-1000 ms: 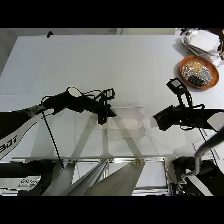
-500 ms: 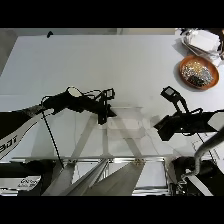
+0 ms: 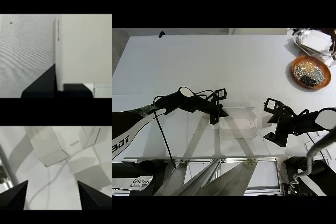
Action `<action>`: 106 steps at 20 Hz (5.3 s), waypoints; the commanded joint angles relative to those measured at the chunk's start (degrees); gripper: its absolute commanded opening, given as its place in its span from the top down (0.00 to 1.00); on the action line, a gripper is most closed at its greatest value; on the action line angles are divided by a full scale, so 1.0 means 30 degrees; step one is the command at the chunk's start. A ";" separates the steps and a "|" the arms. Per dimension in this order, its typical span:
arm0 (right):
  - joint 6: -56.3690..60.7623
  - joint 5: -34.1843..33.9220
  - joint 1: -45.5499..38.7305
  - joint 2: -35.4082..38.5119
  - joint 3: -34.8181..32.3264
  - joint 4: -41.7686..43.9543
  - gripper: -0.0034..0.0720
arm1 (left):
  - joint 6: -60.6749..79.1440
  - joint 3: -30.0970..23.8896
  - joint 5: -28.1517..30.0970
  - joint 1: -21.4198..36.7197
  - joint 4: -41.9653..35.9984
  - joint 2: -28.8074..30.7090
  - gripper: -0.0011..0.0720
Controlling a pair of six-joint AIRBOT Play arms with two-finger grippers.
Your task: Fold the box and place the chain.
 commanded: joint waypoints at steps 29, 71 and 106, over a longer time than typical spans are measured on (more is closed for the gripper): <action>-0.7861 -1.6313 0.6135 -0.0393 -0.6623 0.1967 0.04 | 0.0007 -0.0007 0.0000 -0.0022 0.0007 -0.0007 0.97; -1.6779 -0.8903 -0.1151 -0.5916 -0.2273 0.9041 0.04 | 0.0000 -0.0007 -0.0007 -0.0022 0.0000 -0.0007 0.97; -1.8119 -0.6965 -0.1260 -0.9697 -0.1348 0.9253 0.12 | 0.0007 -0.0007 -0.0007 -0.0022 0.0000 -0.0007 0.97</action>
